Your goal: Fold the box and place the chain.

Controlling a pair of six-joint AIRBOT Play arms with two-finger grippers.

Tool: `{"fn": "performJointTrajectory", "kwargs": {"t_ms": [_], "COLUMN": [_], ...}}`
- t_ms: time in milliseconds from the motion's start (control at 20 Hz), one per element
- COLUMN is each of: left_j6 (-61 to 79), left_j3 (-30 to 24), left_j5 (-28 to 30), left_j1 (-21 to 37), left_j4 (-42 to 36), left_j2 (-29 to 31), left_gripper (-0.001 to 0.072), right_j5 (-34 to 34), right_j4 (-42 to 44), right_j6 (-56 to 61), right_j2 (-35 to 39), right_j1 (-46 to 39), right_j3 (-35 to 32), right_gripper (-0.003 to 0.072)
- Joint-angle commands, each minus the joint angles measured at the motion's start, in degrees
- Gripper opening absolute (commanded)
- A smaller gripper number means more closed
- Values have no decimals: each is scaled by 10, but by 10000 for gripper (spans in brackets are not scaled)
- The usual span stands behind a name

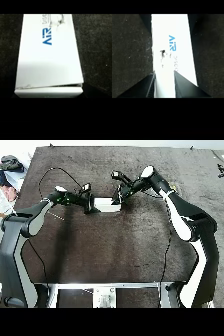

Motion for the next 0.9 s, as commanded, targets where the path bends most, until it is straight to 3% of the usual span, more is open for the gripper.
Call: {"fn": "performJointTrajectory", "kwargs": {"t_ms": [0,200,500,550,600,650,850], "left_j6": [-3,-3,-3,-3,-3,-3,-3], "left_j3": [0,0,0,0,0,0,0], "left_j5": [2,2,2,2,2,2,2], "left_j1": [1,1,1,1,1,1,1], "left_j4": [0,0,0,0,0,0,0], "left_j2": [0,0,0,0,0,0,0], "left_gripper": [351,351,351,351,351,351,351], "right_j5": [-7,-8,-6,-5,-6,-5,11], "right_j4": [7,28,184,184,184,186,184], "right_j6": [1,1,-1,-1,-1,-1,2], "right_j2": [0,2,7,7,6,4,-17], "right_j1": [-1,-6,-36,-34,-33,-31,-24], "right_j3": [-9,-9,-9,-9,-9,-9,-12], "right_gripper": [293,303,271,227,58,14,14]}}
